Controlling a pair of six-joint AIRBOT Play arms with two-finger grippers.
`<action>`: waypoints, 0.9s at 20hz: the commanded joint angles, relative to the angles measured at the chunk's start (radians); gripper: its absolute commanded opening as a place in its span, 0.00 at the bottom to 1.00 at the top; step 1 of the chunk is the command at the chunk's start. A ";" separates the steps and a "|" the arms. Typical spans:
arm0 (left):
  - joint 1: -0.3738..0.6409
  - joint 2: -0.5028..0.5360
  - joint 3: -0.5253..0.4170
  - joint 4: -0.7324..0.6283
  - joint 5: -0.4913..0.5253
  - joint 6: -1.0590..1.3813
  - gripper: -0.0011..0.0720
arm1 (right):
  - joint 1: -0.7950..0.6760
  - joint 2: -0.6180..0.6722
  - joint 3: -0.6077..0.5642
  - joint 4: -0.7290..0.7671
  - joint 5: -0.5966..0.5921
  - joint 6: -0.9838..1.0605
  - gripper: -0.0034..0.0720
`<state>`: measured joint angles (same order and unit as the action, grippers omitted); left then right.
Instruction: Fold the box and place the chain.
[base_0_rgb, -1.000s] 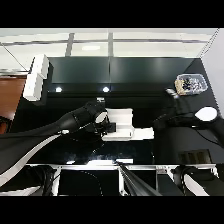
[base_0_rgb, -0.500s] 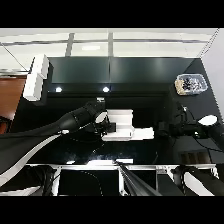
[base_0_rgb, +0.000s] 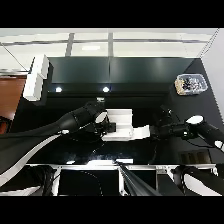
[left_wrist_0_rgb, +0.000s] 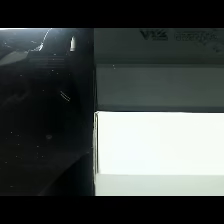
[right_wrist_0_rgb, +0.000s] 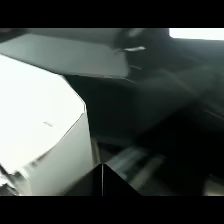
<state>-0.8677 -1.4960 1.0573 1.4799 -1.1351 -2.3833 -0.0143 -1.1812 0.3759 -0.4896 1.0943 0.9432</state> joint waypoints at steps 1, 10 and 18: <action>0.001 0.000 0.000 0.000 0.000 0.001 0.05 | 0.021 -0.008 0.003 0.089 0.002 -0.071 0.08; 0.001 0.000 0.000 0.000 0.000 0.001 0.05 | 0.065 -0.008 0.073 0.097 0.048 -0.058 0.86; 0.001 0.000 0.000 0.000 0.000 0.001 0.05 | 0.302 -0.008 0.220 -0.113 -0.113 0.249 0.85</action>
<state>-0.8677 -1.4956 1.0573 1.4799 -1.1358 -2.3829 0.2070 -1.1881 0.5457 -0.4732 1.0534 1.0332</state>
